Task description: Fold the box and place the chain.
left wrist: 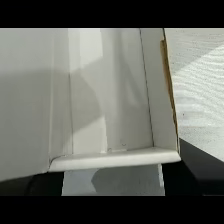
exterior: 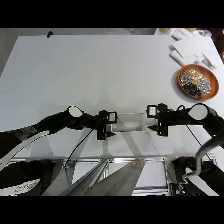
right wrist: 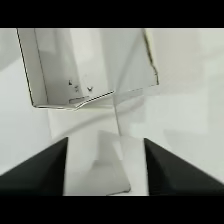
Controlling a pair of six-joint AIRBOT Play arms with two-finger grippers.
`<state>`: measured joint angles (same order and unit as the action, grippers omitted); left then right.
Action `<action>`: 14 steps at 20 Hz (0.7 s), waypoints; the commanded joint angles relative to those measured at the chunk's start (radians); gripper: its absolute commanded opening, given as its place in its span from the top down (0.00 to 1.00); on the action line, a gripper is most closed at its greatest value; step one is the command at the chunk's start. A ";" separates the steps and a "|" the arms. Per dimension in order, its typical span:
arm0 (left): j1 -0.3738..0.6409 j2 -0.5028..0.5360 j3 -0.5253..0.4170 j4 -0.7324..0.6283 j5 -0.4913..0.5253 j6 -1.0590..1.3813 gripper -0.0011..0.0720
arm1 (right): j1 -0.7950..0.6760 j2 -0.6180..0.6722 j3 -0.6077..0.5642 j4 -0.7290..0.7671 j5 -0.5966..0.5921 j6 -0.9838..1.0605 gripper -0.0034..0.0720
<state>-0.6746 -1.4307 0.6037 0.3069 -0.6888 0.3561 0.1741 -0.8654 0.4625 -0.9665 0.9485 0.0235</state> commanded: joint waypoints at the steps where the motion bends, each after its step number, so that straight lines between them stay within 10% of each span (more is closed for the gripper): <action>1: 0.000 0.000 -0.001 0.000 0.000 0.000 0.80 | 0.000 0.173 0.001 0.087 0.058 0.068 0.83; 6: 0.000 0.000 -0.001 0.000 0.000 0.000 0.80 | 0.000 0.113 -0.001 0.514 -0.021 -0.032 0.93; 14: 0.000 0.000 -0.001 0.000 0.000 0.000 0.80 | 0.000 -0.267 -0.001 0.558 -0.320 0.085 0.93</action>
<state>-0.6746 -1.4307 0.6037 0.3046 -0.6891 0.3534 0.1741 -1.0164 0.4625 -0.4351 0.6930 0.0799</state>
